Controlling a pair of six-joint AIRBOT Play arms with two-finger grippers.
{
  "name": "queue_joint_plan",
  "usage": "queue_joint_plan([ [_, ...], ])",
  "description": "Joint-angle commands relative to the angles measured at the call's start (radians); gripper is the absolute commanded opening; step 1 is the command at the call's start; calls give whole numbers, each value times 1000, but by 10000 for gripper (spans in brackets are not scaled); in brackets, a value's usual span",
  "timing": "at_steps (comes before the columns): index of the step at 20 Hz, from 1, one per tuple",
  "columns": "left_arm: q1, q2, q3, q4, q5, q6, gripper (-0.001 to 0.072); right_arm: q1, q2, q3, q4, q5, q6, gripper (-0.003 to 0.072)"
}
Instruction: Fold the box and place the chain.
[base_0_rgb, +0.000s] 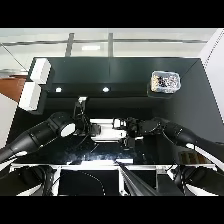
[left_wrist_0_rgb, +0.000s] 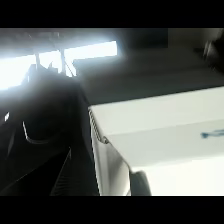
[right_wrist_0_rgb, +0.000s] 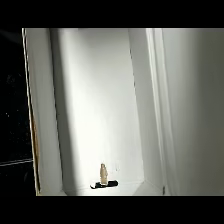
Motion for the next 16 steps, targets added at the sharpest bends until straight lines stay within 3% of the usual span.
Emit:
queue_joint_plan([
  [1, -1, 45, 4, 50, -13, -43, 425, 0, 0, -1, 0, 0, 0, 526],
  [6, -28, 19, 3, 52, -55, -80, 420, 0, 0, -1, 0, 0, 0, 526],
  [12, -113, -57, 4, 87, -43, -176, 402, 0, 0, 0, 0, 0, 0, 526],
  [16, -111, -64, 5, 114, -20, -214, 400, 0, 0, -1, 0, 0, 0, 526],
])
